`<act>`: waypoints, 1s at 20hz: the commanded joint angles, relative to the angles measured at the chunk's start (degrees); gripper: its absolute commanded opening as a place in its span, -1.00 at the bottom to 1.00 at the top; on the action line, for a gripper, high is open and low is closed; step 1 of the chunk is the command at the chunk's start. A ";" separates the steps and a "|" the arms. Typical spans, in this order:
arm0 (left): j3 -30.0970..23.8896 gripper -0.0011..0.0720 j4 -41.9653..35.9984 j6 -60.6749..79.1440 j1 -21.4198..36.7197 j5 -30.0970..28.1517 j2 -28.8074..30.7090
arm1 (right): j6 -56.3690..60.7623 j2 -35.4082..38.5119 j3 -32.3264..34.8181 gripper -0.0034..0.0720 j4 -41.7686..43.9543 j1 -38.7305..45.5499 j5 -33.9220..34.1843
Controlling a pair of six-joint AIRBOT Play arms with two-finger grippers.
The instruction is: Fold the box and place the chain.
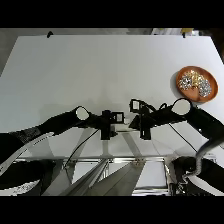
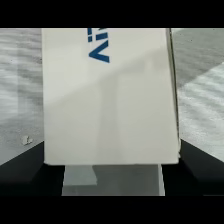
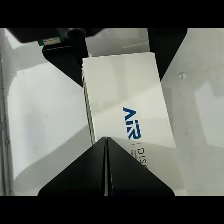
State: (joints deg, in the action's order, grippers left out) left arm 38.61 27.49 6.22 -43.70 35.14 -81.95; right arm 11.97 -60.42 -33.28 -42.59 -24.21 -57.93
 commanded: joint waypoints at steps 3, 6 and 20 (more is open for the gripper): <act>0.00 -0.39 0.00 0.00 0.04 -0.15 0.00 | 0.02 -0.52 1.64 -0.87 -0.81 0.00 1.31; 0.00 -0.39 0.00 -0.02 0.04 -0.15 0.00 | 0.02 -1.16 1.84 -0.87 -0.92 0.00 3.02; 0.00 -0.39 0.00 -0.02 0.04 -0.17 0.00 | 0.24 1.03 1.84 -0.87 -2.43 0.07 5.03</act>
